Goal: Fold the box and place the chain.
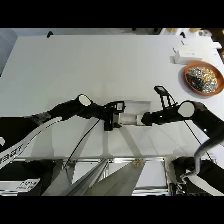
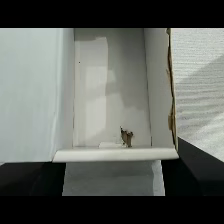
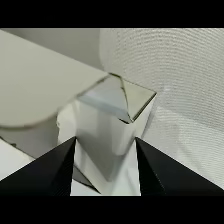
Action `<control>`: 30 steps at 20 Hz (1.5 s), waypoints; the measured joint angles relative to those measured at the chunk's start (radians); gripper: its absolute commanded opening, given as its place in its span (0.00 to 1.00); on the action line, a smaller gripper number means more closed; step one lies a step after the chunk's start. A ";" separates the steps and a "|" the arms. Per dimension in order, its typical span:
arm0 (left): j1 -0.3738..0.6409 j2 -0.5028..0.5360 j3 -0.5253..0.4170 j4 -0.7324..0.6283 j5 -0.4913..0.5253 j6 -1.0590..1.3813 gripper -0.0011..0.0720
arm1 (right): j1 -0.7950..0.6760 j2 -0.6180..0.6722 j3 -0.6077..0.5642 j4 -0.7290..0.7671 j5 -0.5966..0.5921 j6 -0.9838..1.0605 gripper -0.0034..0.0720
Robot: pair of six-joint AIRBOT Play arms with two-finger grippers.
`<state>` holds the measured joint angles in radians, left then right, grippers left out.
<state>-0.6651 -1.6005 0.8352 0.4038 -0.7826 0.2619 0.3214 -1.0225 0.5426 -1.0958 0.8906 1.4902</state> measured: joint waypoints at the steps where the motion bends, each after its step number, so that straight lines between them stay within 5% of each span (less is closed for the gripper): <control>1: 0.000 0.000 0.000 0.000 0.000 0.000 0.39 | 0.023 -0.016 0.013 -0.034 -0.004 0.050 0.60; 11: 0.000 0.000 0.000 0.000 0.000 0.000 0.39 | 0.168 -0.167 0.138 -0.321 0.050 0.451 0.58; 15: 0.000 0.000 0.000 0.000 0.000 0.000 0.39 | 0.216 -0.227 0.187 -0.379 0.079 0.529 0.48; 23: 0.000 0.000 0.000 0.000 0.000 -0.001 0.39 | 0.244 -0.270 0.218 -0.440 0.149 0.584 0.07; 27: 0.000 0.000 0.000 -0.001 0.000 -0.003 0.39 | 0.246 -0.273 0.219 -0.447 0.160 0.584 0.07; 30: 0.000 0.000 0.000 0.001 0.000 0.003 0.39 | 0.246 -0.274 0.219 -0.454 0.167 0.586 0.22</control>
